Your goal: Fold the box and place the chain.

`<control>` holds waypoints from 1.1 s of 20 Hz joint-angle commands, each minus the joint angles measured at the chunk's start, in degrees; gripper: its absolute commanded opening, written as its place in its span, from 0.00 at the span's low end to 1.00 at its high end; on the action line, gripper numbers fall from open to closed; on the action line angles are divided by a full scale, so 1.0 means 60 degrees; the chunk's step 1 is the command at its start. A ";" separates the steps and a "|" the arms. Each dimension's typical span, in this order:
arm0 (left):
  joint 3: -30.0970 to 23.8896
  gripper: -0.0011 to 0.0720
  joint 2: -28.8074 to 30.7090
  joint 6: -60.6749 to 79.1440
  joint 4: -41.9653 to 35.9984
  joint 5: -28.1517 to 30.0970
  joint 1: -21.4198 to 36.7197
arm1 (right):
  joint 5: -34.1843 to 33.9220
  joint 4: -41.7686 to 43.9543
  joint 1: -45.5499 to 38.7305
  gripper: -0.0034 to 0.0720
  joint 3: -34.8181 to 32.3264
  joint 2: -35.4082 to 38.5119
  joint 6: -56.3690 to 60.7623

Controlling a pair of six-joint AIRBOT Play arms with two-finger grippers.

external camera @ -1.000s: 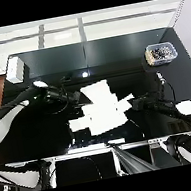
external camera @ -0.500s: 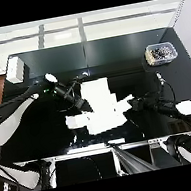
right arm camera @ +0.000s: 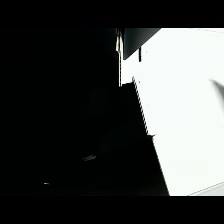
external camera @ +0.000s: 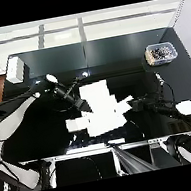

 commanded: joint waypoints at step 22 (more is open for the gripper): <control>-0.3362 0.05 0.4266 0.5872 -0.1013 0.5967 -0.0925 | 0.2331 -0.7005 -0.0109 0.98 0.3599 0.0004 -0.0091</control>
